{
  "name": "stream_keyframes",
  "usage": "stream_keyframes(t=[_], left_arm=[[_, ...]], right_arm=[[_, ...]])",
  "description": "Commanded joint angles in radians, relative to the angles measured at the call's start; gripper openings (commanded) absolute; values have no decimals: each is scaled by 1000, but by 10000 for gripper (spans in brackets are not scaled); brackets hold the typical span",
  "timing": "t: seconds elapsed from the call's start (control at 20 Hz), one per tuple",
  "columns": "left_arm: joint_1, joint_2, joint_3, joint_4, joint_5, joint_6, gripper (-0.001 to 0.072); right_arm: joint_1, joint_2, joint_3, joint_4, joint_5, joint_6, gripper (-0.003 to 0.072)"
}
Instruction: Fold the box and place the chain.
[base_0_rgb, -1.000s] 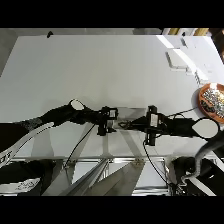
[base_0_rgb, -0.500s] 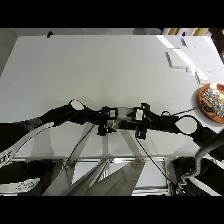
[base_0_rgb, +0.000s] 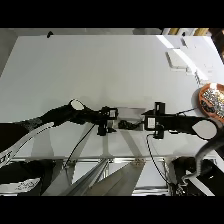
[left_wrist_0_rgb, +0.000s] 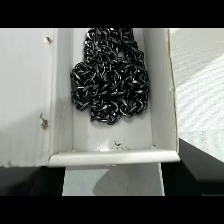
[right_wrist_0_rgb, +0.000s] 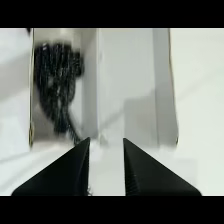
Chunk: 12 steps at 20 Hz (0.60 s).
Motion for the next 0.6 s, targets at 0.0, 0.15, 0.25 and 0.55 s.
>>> stream_keyframes(t=[0.0, 0.15, 0.25, 0.55], left_arm=[[1, -1, 1, 0, 0, 0, 273], [1, -1, 1, 0, 0, 0, 273], [1, -1, 1, 0, 0, 0, 273], [1, -1, 1, 0, 0, 0, 273]], right_arm=[[-174, 22, -12, -155, 156, -8, 172], [-230, -52, -26, -166, 89, -32, 172], [-230, -123, -26, -193, 48, -32, 172], [-229, -264, -26, -201, -30, -195, 172]])
